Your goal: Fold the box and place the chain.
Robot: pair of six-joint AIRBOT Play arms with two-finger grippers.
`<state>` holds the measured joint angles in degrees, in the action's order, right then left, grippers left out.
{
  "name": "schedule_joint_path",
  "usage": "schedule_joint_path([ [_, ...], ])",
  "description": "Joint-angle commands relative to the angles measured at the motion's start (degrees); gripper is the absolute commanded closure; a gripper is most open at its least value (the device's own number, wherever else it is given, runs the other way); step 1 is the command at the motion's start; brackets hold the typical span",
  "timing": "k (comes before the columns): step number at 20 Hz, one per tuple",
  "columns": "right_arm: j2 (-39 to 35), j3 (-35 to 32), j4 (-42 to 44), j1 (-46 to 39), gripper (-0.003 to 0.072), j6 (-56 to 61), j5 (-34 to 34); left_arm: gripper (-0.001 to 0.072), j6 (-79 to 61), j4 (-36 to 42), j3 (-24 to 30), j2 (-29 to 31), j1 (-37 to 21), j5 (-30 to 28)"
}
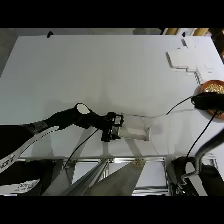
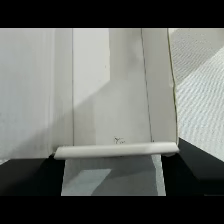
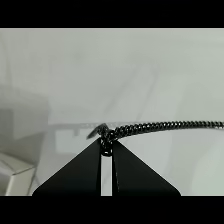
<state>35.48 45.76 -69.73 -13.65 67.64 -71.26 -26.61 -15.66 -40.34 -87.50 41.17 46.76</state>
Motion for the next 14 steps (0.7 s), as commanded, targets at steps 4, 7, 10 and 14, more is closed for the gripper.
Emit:
schedule_joint_path([
  [4, -7.04, 0.0, 6.82, 13.0, 0.067, -0.22, -4.52, 0.05, -0.02, -0.02, -0.04, -0.02, -0.02, -0.02],
  [7, -8.85, -0.15, 7.52, 18.38, 0.067, -0.22, -5.88, 0.05, -0.02, -0.02, -0.04, -0.02, -0.02, -0.02],
  [10, -9.27, -1.09, 9.66, 23.54, 0.067, -0.17, -5.84, 0.05, -0.02, -0.02, -0.02, -0.02, -0.02, -0.02],
  [14, -9.27, -2.21, 11.26, 29.9, 0.067, 0.0, -4.33, 0.05, -0.02, -0.02, -0.02, -0.02, -0.02, -0.02],
])
